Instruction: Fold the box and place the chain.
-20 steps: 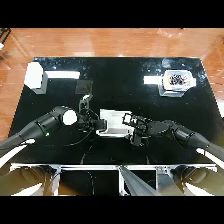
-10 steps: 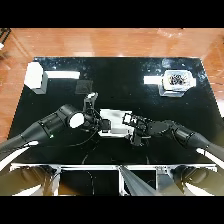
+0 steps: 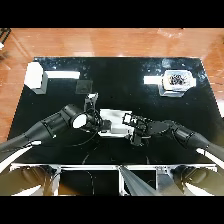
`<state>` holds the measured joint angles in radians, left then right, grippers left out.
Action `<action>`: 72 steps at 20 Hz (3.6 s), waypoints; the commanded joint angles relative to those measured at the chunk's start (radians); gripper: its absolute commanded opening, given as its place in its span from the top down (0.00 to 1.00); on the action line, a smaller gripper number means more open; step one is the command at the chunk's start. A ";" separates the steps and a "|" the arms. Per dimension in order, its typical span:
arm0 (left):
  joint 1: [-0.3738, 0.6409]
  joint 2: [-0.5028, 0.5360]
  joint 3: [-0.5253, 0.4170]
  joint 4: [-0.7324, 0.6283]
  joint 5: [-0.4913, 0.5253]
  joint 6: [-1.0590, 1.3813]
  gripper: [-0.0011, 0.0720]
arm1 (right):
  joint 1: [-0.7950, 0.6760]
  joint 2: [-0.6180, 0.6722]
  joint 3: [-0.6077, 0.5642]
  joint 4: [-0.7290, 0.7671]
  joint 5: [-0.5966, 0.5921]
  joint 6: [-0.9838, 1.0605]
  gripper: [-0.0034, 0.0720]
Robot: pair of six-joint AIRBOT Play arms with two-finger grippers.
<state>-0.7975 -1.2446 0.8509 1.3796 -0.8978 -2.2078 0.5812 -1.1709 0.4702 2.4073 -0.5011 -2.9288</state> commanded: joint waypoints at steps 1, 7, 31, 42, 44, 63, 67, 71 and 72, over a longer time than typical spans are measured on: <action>-0.001 -0.023 0.001 0.027 -0.001 -0.030 0.37 | 0.000 0.000 0.000 0.000 0.000 0.000 0.67; -0.011 -0.075 0.045 0.051 -0.003 -0.056 0.49 | 0.000 0.000 0.000 0.000 0.000 0.000 0.67; -0.061 -0.245 0.219 0.206 -0.239 -0.157 0.56 | 0.000 0.000 0.000 0.001 -0.001 0.001 0.67; -0.059 -0.245 0.219 0.206 -0.184 -0.181 0.56 | 0.000 0.000 0.000 0.001 0.000 0.000 0.67; -0.059 -0.246 0.219 0.206 -0.185 -0.181 0.56 | 0.000 0.000 0.000 0.001 0.000 0.000 0.67; -0.059 -0.255 0.219 0.205 -0.188 -0.182 0.68 | 0.000 0.000 0.000 0.001 0.000 0.001 0.67; -0.059 -0.255 0.219 0.205 -0.188 -0.182 0.68 | 0.000 0.000 0.000 0.001 0.000 0.000 0.67; -0.059 -0.255 0.219 0.205 -0.188 -0.179 0.87 | 0.000 0.000 0.000 0.001 0.000 0.001 0.67; -0.059 -0.255 0.219 0.205 -0.188 -0.179 0.89 | 0.000 0.000 0.000 0.001 0.000 0.001 0.67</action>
<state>-0.8570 -1.5002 1.0683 1.5879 -1.0897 -2.3848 0.5812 -1.1709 0.4706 2.4058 -0.5022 -2.9295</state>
